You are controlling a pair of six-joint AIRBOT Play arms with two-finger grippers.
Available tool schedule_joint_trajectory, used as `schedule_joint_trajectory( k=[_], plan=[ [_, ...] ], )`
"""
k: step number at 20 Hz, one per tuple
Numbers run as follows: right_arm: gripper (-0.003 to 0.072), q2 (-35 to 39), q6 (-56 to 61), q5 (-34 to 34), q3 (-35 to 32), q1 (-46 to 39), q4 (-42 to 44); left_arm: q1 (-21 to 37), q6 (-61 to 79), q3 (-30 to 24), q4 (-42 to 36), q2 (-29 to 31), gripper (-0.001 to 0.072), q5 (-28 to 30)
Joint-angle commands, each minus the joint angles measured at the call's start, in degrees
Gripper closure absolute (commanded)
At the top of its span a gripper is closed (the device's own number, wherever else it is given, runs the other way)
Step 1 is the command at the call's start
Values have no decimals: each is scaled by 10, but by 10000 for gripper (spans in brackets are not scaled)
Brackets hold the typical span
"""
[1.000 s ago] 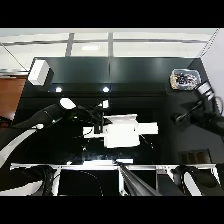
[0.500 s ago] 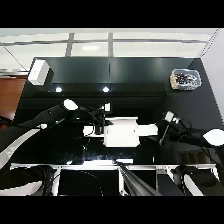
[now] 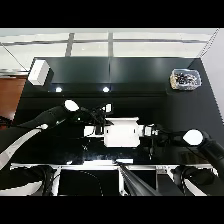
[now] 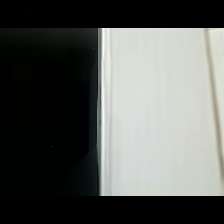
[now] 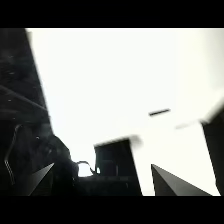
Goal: Fold the box and place the chain.
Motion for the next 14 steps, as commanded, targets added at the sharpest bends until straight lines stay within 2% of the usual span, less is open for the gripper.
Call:
schedule_joint_trajectory(
  k=[1,5,9,12,14],
  plan=[
    [-18,-31,-38,-52,0,51,19,0,-2,0,2,0,687,4],
    [-18,-37,-62,-102,0,88,23,0,-2,0,2,0,687,4],
    [-18,-54,-72,-122,0,116,23,0,-2,0,2,0,687,4],
    [-18,-60,-72,-173,0,143,23,0,-2,0,2,0,687,4],
    [-18,-60,-72,-178,0,146,23,0,-2,0,2,0,686,4]
  ],
)
